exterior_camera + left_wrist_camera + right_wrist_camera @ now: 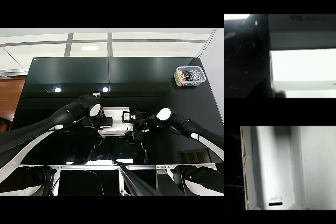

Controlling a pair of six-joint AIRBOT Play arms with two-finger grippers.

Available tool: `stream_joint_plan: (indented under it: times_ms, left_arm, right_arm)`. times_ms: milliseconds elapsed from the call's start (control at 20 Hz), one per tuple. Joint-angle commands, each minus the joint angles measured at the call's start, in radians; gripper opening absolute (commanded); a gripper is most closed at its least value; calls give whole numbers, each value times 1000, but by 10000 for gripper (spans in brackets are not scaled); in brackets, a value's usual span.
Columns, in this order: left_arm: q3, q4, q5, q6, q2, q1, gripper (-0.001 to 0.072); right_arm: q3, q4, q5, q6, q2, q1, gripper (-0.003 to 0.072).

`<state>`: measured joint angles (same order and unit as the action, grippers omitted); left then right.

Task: Fold the box and place the chain.

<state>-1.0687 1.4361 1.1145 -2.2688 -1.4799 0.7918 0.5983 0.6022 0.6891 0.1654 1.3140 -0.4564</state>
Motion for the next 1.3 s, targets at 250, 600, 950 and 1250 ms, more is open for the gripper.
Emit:
stream_joint_plan:
  times_ms: [250, 600, 950, 1250]
  left_arm:
    - [-1, 4, -5, 14, 0, -3, 23]
    - [-39, 63, 42, 14, 0, -16, 23]
    - [-39, 66, 38, 14, -6, -18, 24]
    - [-39, 66, 31, 14, -6, -18, 25]
  right_arm:
    - [23, 50, 21, -54, -86, 2, 707]
    - [24, 274, 72, -116, -168, 2, 705]
    - [24, 209, 65, -101, -162, -1, 473]
    - [24, 48, 67, -101, -126, -2, 229]
